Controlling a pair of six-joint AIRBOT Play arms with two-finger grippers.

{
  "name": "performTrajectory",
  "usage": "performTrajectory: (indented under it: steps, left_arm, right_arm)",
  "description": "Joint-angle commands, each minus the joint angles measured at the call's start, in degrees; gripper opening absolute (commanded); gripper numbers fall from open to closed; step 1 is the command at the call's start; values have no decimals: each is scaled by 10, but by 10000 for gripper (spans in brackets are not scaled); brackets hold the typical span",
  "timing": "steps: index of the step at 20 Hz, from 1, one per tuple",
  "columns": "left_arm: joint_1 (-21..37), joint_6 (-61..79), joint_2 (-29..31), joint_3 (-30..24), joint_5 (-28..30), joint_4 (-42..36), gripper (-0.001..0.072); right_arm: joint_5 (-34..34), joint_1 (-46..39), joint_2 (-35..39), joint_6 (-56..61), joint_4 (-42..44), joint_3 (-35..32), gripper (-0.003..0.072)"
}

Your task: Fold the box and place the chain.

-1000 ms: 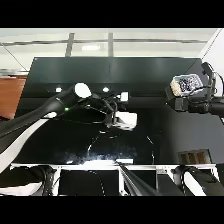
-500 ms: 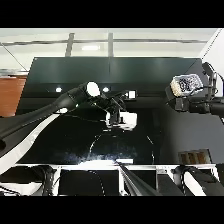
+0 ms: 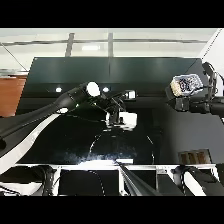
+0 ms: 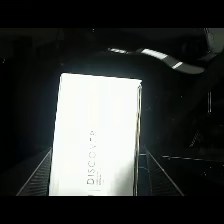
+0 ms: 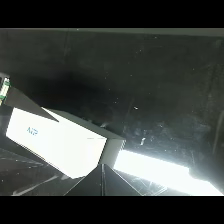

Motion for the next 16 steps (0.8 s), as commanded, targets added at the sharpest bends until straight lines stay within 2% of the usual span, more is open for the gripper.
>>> performTrajectory:
  steps: [1,4,9,11,12,13,14,16]
  left_arm:
    - [-5,2,0,1,0,12,719]
    - [-14,1,-5,1,4,64,719]
    - [-30,-8,-36,1,8,97,719]
    - [-42,-73,-34,2,34,160,698]
    - [-45,-99,-34,5,29,184,595]
    - [-45,-119,-33,6,23,199,414]
    - [-42,-147,-32,10,11,216,288]
    - [-23,-213,-26,18,-2,249,293]
  right_arm:
    - [-2,0,1,0,0,0,18]
    - [-6,0,1,0,0,0,18]
    - [-12,0,1,0,0,0,19]
    - [-13,0,1,0,0,0,18]
    - [-15,0,1,0,0,0,18]
    - [-18,0,1,0,0,0,18]
    - [-22,0,1,0,0,0,19]
    - [-26,0,1,0,0,0,18]
